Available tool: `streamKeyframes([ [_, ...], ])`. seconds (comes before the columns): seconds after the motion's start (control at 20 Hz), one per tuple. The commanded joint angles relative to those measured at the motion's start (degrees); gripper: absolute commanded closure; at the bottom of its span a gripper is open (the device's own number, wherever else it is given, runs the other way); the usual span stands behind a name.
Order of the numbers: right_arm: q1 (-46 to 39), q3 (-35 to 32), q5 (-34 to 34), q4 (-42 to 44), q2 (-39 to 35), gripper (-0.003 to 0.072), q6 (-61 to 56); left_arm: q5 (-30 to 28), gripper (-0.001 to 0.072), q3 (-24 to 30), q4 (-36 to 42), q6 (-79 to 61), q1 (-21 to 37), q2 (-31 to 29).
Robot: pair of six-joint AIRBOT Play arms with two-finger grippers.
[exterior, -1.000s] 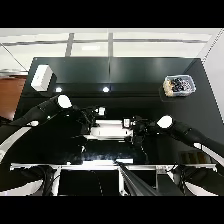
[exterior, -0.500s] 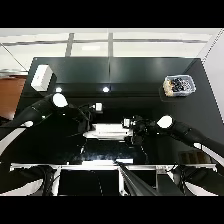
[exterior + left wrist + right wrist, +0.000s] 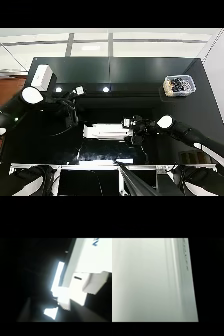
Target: Fold the box and place the chain.
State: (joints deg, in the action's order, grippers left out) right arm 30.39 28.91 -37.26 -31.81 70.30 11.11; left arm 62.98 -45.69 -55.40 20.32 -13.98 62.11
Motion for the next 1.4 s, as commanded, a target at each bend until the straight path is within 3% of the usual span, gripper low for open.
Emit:
streamKeyframes([
  [0.0, 0.02, 0.0, -0.02, 0.0, -0.02, 0.0132, -0.02, 7.52, 0.0679, -0.04, -0.07, 10.4, 0.81, -4.33],
  [0.15, 0.02, 0.0, -0.02, 0.0, 0.0, 0.0132, 0.0, 13.94, 0.0683, 2.73, 5.01, 16.83, 0.07, -4.76],
  [0.35, 0.02, 0.0, -0.04, 0.0, 0.0, 0.0132, 0.0, 11.72, 0.0683, 12.87, 25.11, 10.21, -4.85, -4.44],
  [0.5, 0.02, 0.0, -0.04, 0.0, 0.0, 0.0132, 0.0, 1.01, 0.0683, 15.54, 30.47, 7.48, -9.94, -4.5],
  [0.65, 0.02, 0.0, -0.04, 0.0, 0.0, 0.0132, 0.0, -13.75, 0.0683, 15.52, 35.12, 5.16, -13.35, -4.76],
  [0.9, 0.02, 0.0, -0.02, 0.0, -0.02, 0.0132, 0.0, -29.66, 0.0682, 15.54, 35.6, 5.16, -15.74, -4.28],
  [1.15, 0.02, 0.0, -0.04, 0.0, 0.0, 0.0132, 0.0, -36.44, 0.0682, 15.52, 35.54, 5.18, -19.93, -0.26],
  [1.35, 0.02, 0.0, -0.04, 0.0, 0.0, 0.0132, 0.0, -46.97, 0.0682, 15.52, 35.52, 5.18, -22.51, 0.55],
])
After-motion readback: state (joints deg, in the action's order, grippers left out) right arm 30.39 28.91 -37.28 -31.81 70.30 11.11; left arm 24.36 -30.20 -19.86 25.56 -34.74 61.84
